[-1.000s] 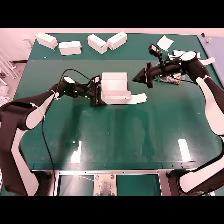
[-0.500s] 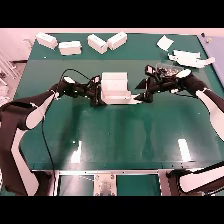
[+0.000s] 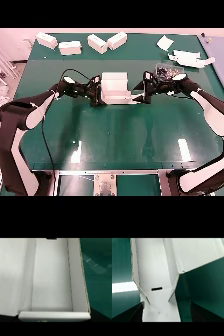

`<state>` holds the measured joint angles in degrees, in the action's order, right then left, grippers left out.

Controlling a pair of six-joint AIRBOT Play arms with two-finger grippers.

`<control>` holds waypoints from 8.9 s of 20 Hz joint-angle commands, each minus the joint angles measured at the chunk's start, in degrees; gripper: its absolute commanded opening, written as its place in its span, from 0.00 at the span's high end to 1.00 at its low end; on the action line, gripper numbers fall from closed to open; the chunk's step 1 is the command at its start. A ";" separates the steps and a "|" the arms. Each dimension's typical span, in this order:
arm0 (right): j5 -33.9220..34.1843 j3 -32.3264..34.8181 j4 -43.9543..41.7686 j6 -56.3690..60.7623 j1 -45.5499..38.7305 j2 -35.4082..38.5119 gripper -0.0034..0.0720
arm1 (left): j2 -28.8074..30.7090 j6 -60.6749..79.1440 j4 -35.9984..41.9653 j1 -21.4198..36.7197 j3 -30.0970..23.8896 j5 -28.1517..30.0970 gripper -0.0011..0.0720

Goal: Fold the box and place the chain.

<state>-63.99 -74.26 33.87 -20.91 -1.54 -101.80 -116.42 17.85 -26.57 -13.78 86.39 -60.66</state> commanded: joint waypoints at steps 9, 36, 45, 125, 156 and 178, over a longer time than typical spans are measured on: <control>-2.05 -0.59 -1.95 -0.15 2.56 -1.73 0.51 | 0.04 0.00 -0.02 0.02 -0.02 0.02 0.35; -0.94 -0.61 -5.81 -3.82 6.38 -3.87 0.15 | 0.04 0.00 -0.02 0.02 -0.02 0.02 0.35; -2.32 -0.61 -4.52 -0.24 5.62 -2.99 0.43 | 0.04 0.02 -0.02 0.02 -0.02 0.00 0.35; -4.39 -10.97 19.69 92.56 10.45 2.64 0.41 | 0.04 0.02 0.00 0.00 -0.02 0.00 0.35; 3.04 -11.34 35.41 109.04 18.23 0.72 0.37 | 0.04 0.00 0.00 0.00 -0.02 0.02 0.35; -3.43 -19.82 51.56 122.97 24.68 -4.92 0.43 | 0.04 0.02 0.00 0.02 -0.02 0.00 0.35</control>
<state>-65.28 -92.60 83.05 100.44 22.72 -105.78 -116.42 17.85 -26.57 -13.76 86.39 -60.66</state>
